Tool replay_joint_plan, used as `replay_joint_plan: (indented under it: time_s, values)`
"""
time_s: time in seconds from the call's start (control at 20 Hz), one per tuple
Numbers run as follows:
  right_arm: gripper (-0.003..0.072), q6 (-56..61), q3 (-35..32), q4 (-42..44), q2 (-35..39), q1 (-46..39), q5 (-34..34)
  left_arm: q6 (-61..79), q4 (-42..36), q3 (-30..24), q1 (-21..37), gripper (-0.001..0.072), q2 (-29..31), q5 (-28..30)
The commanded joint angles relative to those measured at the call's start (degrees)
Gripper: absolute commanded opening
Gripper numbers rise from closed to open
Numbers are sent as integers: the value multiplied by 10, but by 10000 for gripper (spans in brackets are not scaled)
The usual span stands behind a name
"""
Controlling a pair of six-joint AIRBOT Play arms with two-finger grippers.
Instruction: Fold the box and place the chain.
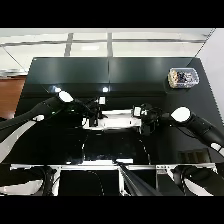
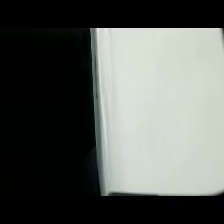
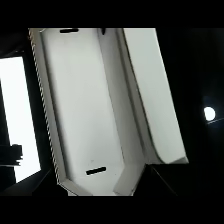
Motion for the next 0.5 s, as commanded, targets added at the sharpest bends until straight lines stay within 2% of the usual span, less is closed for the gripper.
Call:
replay_joint_plan:
  time_s: [0.0,0.1,0.25,0.35,0.45]
  values:
    - [679,-14,1,11,0,-18,-12,1,0,0,0,25,0,-2]
    - [679,-58,1,33,-14,-18,-11,1,0,0,0,25,0,-2]
    - [680,-154,1,136,-47,-18,11,1,0,0,0,25,0,-2]
    - [679,-168,1,144,-67,-18,43,1,0,0,0,24,0,-2]
    - [679,-173,1,140,-89,-18,47,1,0,0,0,25,0,-2]
